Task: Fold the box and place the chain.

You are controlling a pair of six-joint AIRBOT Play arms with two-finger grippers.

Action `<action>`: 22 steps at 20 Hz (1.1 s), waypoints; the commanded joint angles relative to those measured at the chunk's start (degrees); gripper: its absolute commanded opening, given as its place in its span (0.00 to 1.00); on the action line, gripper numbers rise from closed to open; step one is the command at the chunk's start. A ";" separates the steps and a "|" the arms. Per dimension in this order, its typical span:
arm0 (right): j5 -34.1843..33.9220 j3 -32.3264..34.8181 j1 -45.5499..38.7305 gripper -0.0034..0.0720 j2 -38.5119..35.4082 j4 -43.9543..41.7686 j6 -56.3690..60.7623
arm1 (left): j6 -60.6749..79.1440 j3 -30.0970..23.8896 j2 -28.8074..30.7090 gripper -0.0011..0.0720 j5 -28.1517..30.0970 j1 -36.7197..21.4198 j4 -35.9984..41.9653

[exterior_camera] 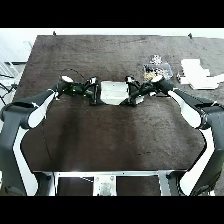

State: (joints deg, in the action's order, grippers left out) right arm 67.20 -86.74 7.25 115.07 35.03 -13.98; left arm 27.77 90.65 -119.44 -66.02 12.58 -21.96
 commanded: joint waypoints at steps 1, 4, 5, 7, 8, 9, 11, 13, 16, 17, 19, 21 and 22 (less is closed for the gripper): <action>-0.04 0.02 0.04 0.82 -0.02 -0.02 -0.02 | 0.13 0.00 -0.76 1.00 -0.22 0.00 0.13; -0.04 0.02 0.04 0.82 -0.02 -0.02 0.00 | 0.31 0.00 -1.03 1.00 -0.48 0.00 0.35; -0.04 0.02 0.04 0.82 -0.02 -0.02 0.00 | 0.31 0.02 -1.03 1.00 -0.52 0.00 0.46; -0.07 0.02 0.04 0.82 -0.02 -0.02 -0.02 | 0.42 0.02 -1.03 0.99 -0.61 0.00 1.07; -0.04 0.02 0.04 0.82 -0.02 -0.02 0.00 | 0.87 0.02 -1.03 0.99 -0.87 0.00 1.46; -0.04 0.02 0.04 0.82 -0.02 -0.02 0.00 | 1.25 0.02 -1.03 0.99 -0.85 0.15 1.57; -0.04 0.02 0.04 0.82 -0.02 -0.02 -0.02 | 1.27 0.00 -1.05 0.99 -0.20 0.92 1.01; -0.04 0.02 0.04 0.82 -0.02 -0.02 -0.02 | 1.22 0.00 -1.05 0.99 2.16 1.44 0.76; -0.04 0.02 0.04 0.82 -0.02 -0.02 0.00 | 0.46 0.00 -1.05 0.99 2.47 1.38 -1.33; -0.07 0.02 0.04 0.82 -0.02 -0.02 -0.02 | 0.24 0.00 -1.05 0.99 2.12 1.38 -1.42; -0.04 0.02 0.04 0.82 -0.02 -0.02 0.00 | 0.33 0.07 -1.05 0.99 2.29 1.38 -1.27; -0.04 0.02 0.04 0.82 -0.02 -0.02 0.00 | 0.33 0.07 -1.05 0.99 2.19 1.38 -1.18; -0.04 0.02 0.04 0.82 -0.02 -0.02 -0.02 | 0.33 0.07 -1.03 0.99 1.60 1.36 -1.16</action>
